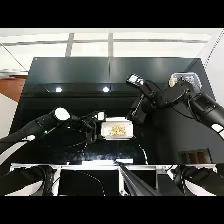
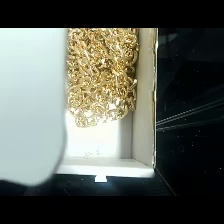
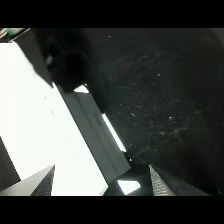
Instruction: Fold the box and place the chain.
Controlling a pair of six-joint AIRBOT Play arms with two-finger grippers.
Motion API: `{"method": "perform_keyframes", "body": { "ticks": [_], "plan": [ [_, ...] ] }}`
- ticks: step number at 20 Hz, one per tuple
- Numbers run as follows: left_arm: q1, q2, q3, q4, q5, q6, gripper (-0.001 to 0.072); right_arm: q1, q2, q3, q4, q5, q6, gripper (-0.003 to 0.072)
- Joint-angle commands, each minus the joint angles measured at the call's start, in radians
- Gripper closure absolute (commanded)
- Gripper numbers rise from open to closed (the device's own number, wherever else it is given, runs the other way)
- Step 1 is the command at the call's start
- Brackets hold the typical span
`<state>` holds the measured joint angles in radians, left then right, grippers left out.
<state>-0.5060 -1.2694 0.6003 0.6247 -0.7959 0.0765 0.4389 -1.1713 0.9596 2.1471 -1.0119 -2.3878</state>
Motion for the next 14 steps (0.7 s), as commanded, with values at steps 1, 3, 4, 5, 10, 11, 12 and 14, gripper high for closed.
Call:
{"method": "perform_keyframes", "body": {
  "ticks": [1,3,4,5,10,11,12,14],
  "plan": [
    [0.0,-0.001,0.0,0.003,0.002,-0.001,0.0636,0.035,-0.014,0.0,-0.004,-0.024,-0.022,0.0044],
    [0.0,-0.001,0.0,0.003,0.002,-0.001,0.0636,0.063,-0.016,-0.002,-0.016,-0.03,-0.037,0.0043],
    [0.0,-0.001,0.0,0.003,0.001,-0.001,0.0635,0.071,-0.016,-0.002,-0.028,-0.034,-0.037,0.0043],
    [0.0,-0.001,0.0,0.003,-0.002,-0.001,0.0636,0.075,-0.016,-0.002,-0.037,-0.051,-0.037,0.0044],
    [0.0,-0.001,0.0,0.003,-0.002,-0.001,0.0636,0.085,-0.016,-0.002,-0.088,-0.154,-0.036,0.0043],
    [0.0,-0.001,0.0,0.003,-0.002,-0.001,0.0636,0.09,-0.016,-0.003,-0.088,-0.139,-0.037,0.0043],
    [0.0,-0.001,0.0,0.003,-0.002,-0.001,0.0636,0.096,-0.016,-0.007,-0.088,-0.121,-0.037,0.0044],
    [0.0,-0.001,0.0,0.003,-0.002,-0.001,0.0636,0.112,-0.016,-0.027,-0.089,-0.102,-0.056,0.0043]
  ]
}}
